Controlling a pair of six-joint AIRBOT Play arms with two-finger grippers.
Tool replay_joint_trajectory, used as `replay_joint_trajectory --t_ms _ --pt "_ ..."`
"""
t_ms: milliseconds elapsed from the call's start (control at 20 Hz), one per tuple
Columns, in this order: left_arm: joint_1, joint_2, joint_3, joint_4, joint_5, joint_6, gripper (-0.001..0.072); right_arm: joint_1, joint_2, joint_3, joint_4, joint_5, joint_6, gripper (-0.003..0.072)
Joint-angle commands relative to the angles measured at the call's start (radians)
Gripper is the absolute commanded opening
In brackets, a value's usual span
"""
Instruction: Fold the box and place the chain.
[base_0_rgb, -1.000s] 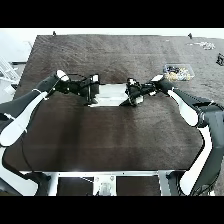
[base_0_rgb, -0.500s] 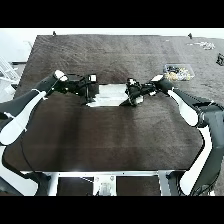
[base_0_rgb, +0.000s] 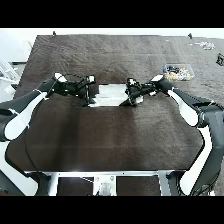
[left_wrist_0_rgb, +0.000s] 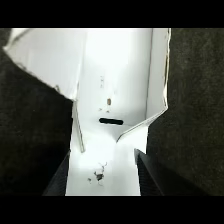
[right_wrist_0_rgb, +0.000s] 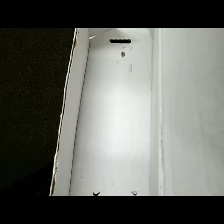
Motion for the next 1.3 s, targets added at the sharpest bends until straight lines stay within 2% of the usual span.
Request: replay_joint_trajectory --t_ms 0,200,450,850,900,950,1250 --pt "0.002 -0.012 0.0 -0.007 -0.01 0.003 0.0481 0.0 0.0 0.0 0.0 0.0 0.0 0.0582" --pt "0.002 -0.012 0.0 -0.017 -0.012 0.004 0.048 0.0 0.0 0.0 0.0 0.0 0.0 0.0582" --pt "0.002 -0.012 0.0 -0.094 -0.054 0.055 0.048 0.0 0.0 0.0 0.0 0.0 0.0 0.0582" --pt "0.002 -0.012 0.0 -0.095 -0.055 0.055 0.0479 0.0 0.0 0.0 0.0 0.0 0.0 0.0582" --pt "0.001 -0.012 0.0 -0.096 -0.057 0.055 0.0455 0.0 0.0 0.0 0.0 0.0 0.0 0.0581" --pt "0.001 -0.012 0.0 -0.097 -0.061 0.055 0.0363 0.0 0.0 0.0 0.0 0.0 0.0 0.0582" --pt "-0.001 -0.012 0.0 -0.113 -0.067 0.059 0.0359 0.0 0.0 0.0 0.0 0.0 0.0 0.0582"
